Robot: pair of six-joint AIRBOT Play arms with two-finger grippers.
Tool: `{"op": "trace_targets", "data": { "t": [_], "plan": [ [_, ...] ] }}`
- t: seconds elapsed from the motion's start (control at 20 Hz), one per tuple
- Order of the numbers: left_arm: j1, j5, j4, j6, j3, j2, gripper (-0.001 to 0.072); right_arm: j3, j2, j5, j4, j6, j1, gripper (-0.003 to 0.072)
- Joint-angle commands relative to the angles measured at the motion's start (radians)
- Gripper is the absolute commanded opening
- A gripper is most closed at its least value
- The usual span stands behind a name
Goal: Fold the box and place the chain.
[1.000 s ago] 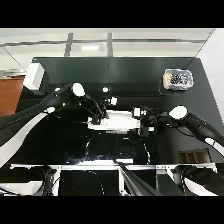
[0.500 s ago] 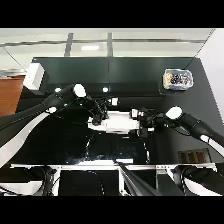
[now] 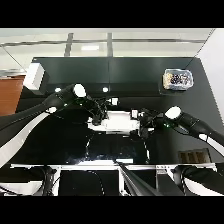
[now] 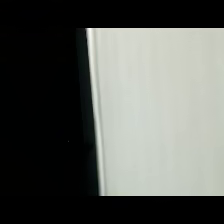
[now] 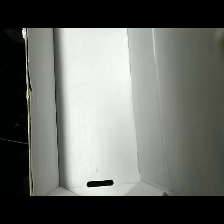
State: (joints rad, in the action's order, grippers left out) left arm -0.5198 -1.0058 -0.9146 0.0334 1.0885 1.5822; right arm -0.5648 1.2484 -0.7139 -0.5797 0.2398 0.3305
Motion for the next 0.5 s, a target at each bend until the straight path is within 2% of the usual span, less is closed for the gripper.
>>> {"op": "trace_targets", "data": {
  "t": [0.0,0.45],
  "plan": [
    [-0.001,-0.002,0.0,0.0,0.0,0.0,0.0028,0.0,0.011,0.0,0.001,0.0,-0.01,0.0689],
    [-0.001,-0.024,0.007,0.001,0.0,0.0,0.0028,0.0,0.033,0.0,0.002,0.002,-0.018,0.0689]
  ]
}}
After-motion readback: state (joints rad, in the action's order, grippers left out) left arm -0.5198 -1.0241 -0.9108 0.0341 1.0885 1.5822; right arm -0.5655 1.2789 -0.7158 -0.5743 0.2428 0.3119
